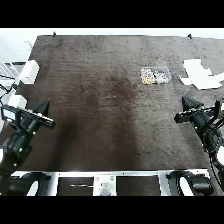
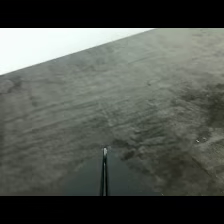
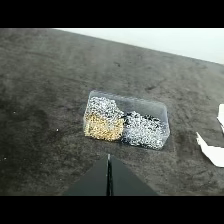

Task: Fold the box and place the chain.

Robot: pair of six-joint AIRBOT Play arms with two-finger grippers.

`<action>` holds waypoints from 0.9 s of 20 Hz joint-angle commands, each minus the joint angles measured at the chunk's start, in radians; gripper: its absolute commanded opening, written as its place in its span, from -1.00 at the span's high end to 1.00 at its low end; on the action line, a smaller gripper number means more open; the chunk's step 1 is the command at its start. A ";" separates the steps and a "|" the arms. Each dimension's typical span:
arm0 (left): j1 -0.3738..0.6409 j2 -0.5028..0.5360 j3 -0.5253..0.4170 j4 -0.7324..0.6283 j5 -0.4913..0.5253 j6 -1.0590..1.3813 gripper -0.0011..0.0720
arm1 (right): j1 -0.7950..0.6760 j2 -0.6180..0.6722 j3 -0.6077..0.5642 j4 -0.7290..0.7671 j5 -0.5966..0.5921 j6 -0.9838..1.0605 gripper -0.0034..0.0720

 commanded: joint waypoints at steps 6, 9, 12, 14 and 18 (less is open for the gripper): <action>-0.032 0.037 -0.065 -0.014 0.007 -0.010 0.92 | 0.001 0.001 -0.011 -0.005 0.034 0.002 0.88; -0.032 0.037 -0.064 -0.014 0.004 -0.034 0.92 | 0.001 0.001 -0.011 -0.005 0.034 0.002 0.88; -0.032 0.037 -0.064 -0.014 0.005 -0.034 0.92 | 0.001 0.001 -0.011 -0.005 0.034 0.002 0.88; -0.032 0.037 -0.064 -0.014 0.004 -0.034 0.92 | 0.001 0.001 -0.011 -0.005 0.034 0.002 0.88; -0.032 0.037 -0.064 -0.014 0.004 -0.034 0.92 | 0.001 0.001 -0.011 -0.005 0.034 0.002 0.88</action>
